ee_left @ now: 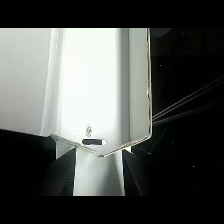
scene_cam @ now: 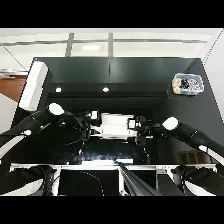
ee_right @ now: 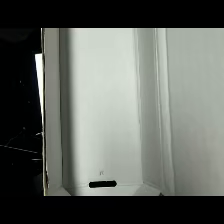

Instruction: Fold the box and place the chain.

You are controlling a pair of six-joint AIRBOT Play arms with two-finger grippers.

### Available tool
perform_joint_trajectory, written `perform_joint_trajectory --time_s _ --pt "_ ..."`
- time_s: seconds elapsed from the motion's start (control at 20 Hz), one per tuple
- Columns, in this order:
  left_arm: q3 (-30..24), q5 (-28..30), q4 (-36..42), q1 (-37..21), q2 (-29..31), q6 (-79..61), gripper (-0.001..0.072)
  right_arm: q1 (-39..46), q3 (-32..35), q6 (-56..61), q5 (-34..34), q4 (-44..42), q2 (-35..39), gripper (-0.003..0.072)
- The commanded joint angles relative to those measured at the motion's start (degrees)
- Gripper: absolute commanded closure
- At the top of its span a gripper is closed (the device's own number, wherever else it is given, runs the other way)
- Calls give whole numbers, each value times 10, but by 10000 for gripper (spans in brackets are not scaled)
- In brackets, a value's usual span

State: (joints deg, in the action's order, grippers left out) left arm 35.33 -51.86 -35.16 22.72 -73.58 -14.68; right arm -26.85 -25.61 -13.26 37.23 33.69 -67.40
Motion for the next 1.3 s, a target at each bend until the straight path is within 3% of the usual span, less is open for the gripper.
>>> perform_joint_trajectory --time_s 0.0,0.35,0.4,0.5,0.6,1.15,1.25 --pt "0 8 1 1 0 1 375 -1 0 0 0 0 0 213" --pt "0 3 38 2 0 1 386 -1 0 0 0 0 0 213" --pt "0 3 52 2 0 0 474 -1 0 0 0 0 0 213" --pt "0 12 57 9 0 0 482 -1 0 0 0 0 0 213" --pt "0 24 57 29 -4 0 547 -1 0 0 0 0 0 213" --pt "0 56 58 60 -18 16 552 -1 0 0 0 0 0 213" --pt "0 56 58 60 -18 16 501 -1 0 0 0 0 0 213"
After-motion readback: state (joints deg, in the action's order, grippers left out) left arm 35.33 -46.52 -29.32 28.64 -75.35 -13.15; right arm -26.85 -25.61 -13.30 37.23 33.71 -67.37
